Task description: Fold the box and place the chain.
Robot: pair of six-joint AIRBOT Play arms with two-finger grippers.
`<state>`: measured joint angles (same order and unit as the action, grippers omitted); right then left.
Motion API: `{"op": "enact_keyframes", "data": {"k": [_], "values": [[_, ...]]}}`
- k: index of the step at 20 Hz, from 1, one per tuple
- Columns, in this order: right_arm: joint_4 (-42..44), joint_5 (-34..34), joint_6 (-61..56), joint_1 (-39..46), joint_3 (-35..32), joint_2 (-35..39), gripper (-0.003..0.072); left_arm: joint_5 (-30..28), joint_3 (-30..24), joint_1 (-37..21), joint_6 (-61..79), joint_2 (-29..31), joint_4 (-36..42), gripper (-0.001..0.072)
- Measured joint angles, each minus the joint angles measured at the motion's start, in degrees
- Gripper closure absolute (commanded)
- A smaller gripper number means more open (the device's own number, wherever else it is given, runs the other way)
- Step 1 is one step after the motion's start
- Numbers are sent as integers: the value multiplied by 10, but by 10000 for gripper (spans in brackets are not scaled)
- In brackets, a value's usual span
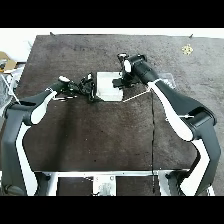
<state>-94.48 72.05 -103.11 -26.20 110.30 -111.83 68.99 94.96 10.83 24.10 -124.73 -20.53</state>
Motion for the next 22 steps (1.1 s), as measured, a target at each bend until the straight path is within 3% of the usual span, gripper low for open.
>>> {"op": "enact_keyframes", "data": {"k": [2,4,10,14,20,21,22], "values": [[-2,2,32,11,0,26,371,0,0,0,0,0,0,251],[-8,5,68,27,0,52,531,0,0,0,0,0,0,251],[-24,11,123,133,0,81,528,0,0,0,0,0,0,251],[15,15,146,204,0,53,527,0,0,0,0,0,0,251],[56,16,184,239,0,7,527,0,0,0,-1,0,0,251],[60,16,188,240,0,1,508,0,0,0,-1,0,0,251],[62,16,191,241,0,-5,441,0,0,0,-1,0,0,251]]}}
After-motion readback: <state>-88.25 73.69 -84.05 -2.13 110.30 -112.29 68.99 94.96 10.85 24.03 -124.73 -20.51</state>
